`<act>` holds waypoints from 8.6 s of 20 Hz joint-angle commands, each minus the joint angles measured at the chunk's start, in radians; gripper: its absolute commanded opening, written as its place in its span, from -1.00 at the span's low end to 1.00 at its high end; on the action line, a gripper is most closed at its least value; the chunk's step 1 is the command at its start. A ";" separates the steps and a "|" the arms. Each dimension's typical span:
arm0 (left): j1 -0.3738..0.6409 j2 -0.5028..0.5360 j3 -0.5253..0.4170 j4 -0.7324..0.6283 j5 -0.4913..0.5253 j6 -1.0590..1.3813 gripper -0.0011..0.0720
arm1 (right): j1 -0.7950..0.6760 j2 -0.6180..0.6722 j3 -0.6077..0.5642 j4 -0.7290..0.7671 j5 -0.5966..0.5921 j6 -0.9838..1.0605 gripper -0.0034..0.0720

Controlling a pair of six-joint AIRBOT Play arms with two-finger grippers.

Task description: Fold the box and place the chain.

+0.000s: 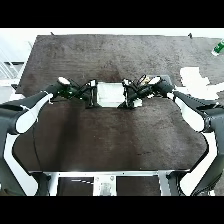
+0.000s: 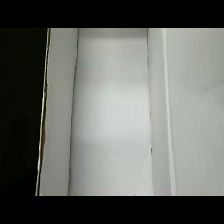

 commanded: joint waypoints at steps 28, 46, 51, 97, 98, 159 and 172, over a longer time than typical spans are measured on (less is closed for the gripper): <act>0.005 -0.006 0.001 -0.042 0.024 0.089 1.00 | 0.000 0.000 0.000 -0.002 0.001 0.000 0.63; 0.012 -0.007 0.001 -0.058 0.107 0.113 1.00 | 0.000 0.000 0.000 -0.002 0.002 0.000 0.63; 0.009 -0.005 0.001 -0.063 0.160 0.069 0.95 | 0.000 0.000 0.000 -0.002 0.001 0.000 0.63; 0.005 -0.039 -0.016 -0.071 0.102 0.154 0.97 | 0.000 0.000 0.000 -0.002 0.001 0.000 0.63; 0.005 -0.040 -0.016 -0.074 0.103 0.156 0.97 | 0.000 0.000 0.000 -0.002 0.001 0.000 0.63; 0.005 -0.041 -0.001 -0.086 0.059 0.113 -0.48 | 0.005 0.000 0.000 0.000 0.002 0.000 0.63; 0.005 -0.041 -0.001 -0.085 0.058 0.112 -0.48 | -0.076 0.072 0.005 -0.091 0.065 0.108 1.00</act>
